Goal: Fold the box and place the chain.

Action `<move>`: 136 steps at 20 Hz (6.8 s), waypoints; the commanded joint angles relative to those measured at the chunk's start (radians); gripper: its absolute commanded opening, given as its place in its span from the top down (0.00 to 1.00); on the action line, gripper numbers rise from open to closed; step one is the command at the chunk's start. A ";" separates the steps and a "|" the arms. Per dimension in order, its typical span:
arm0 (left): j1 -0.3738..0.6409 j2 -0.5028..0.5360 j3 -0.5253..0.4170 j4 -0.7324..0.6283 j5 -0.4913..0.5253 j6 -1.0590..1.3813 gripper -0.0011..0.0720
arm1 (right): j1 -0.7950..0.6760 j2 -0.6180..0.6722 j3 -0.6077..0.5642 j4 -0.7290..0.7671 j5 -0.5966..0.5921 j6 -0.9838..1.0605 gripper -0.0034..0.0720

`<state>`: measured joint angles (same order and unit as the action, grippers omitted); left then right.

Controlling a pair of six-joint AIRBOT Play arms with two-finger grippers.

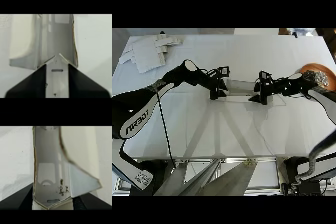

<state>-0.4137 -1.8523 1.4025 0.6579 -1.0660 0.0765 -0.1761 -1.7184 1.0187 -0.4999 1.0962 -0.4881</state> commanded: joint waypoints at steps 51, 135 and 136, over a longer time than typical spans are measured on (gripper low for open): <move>0.273 0.103 -0.211 0.045 -0.068 -1.155 0.98 | 0.000 0.000 0.000 0.000 0.000 0.000 0.71; -0.062 0.154 -0.209 0.054 0.359 -1.317 0.42 | 0.000 0.000 0.000 0.000 0.000 0.000 0.71; -0.066 0.154 -0.209 0.056 0.360 -1.324 0.43 | 0.000 0.000 0.000 0.000 0.000 0.000 0.71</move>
<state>-0.4679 -1.6989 1.1931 0.7082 -0.7330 -1.2251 -0.1761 -1.7184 1.0187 -0.5003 1.0950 -0.4870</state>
